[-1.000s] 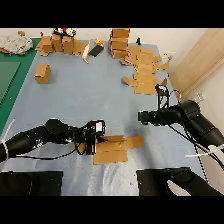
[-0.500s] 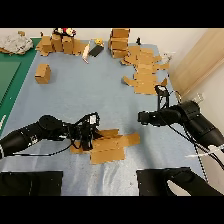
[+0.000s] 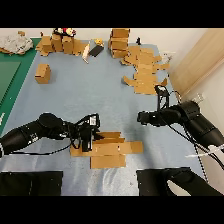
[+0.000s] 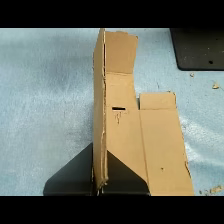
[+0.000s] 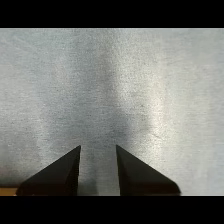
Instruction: Fold the box.
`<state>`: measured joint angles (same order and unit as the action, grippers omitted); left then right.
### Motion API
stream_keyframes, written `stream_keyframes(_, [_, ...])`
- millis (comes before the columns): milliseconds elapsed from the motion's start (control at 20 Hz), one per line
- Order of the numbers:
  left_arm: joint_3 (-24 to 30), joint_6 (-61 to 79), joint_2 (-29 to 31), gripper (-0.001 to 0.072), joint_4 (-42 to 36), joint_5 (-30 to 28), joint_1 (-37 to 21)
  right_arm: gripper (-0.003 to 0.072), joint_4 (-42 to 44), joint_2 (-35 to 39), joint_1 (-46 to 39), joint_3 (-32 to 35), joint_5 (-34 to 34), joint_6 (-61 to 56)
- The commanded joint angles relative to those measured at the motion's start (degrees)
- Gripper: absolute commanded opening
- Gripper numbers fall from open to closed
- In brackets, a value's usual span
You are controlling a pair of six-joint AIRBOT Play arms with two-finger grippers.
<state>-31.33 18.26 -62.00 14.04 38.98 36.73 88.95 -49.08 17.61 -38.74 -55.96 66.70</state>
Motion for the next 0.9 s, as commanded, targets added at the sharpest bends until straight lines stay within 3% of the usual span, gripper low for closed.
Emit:
stream_keyframes(0, [-0.15,0.61,-0.15,0.0011,-0.07,0.46,-0.02,0.0351,0.04,-0.02,0.00,-0.04,0.02,-0.02])
stream_keyframes(700, [0.09,0.09,-2.64,0.0011,1.42,0.59,-0.02,0.0350,0.90,-0.02,0.00,-0.04,0.00,0.00])
stream_keyframes(750, [0.09,-0.24,-2.64,0.0011,1.42,0.68,-0.02,0.0338,1.07,-0.02,0.00,-0.04,-0.04,0.02])
stream_keyframes(800, [0.09,-0.46,-2.64,0.0012,1.42,0.81,-0.02,0.0240,1.49,-0.02,0.00,-0.04,-0.04,0.22])
stream_keyframes(850, [0.09,-1.20,-2.64,0.0011,1.42,1.55,-0.02,0.0194,2.03,-0.02,0.00,-0.04,-0.04,0.83])
